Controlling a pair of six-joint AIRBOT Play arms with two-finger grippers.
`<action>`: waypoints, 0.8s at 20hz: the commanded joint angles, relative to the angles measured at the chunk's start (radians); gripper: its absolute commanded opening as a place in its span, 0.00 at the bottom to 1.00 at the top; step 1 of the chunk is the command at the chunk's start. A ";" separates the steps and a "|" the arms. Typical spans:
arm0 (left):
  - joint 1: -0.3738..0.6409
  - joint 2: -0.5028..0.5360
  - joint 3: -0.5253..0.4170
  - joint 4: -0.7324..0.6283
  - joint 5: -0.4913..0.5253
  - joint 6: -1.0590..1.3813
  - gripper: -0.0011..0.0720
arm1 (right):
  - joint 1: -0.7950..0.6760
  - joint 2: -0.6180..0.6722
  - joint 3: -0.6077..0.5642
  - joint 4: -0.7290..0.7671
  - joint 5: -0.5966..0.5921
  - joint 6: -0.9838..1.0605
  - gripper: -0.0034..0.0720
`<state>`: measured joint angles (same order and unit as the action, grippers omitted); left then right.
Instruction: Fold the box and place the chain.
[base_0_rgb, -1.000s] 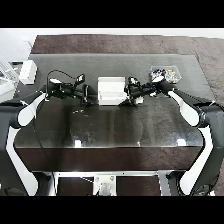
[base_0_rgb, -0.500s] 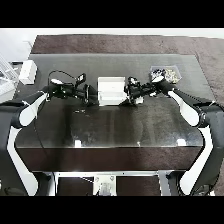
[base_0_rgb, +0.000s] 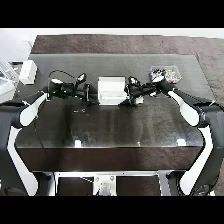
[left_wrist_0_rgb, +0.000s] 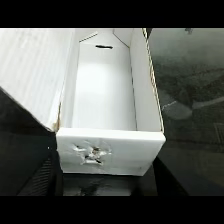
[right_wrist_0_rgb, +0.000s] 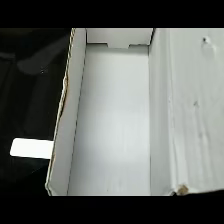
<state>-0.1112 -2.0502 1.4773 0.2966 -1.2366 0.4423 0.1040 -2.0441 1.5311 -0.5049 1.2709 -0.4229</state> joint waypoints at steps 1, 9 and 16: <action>0.001 -0.014 0.013 -0.006 -0.003 0.004 1.00 | 0.001 0.000 0.000 -0.001 0.002 0.000 0.82; 0.001 -0.030 0.029 -0.001 -0.003 0.011 1.00 | 0.001 0.000 0.000 -0.001 0.002 -0.001 0.82; -0.005 -0.031 0.033 -0.005 0.013 0.031 1.00 | 0.001 0.000 0.000 -0.001 0.002 0.000 0.82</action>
<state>-0.1143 -2.0804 1.5085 0.2943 -1.2369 0.4618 0.1036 -2.0441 1.5311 -0.5053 1.2716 -0.4232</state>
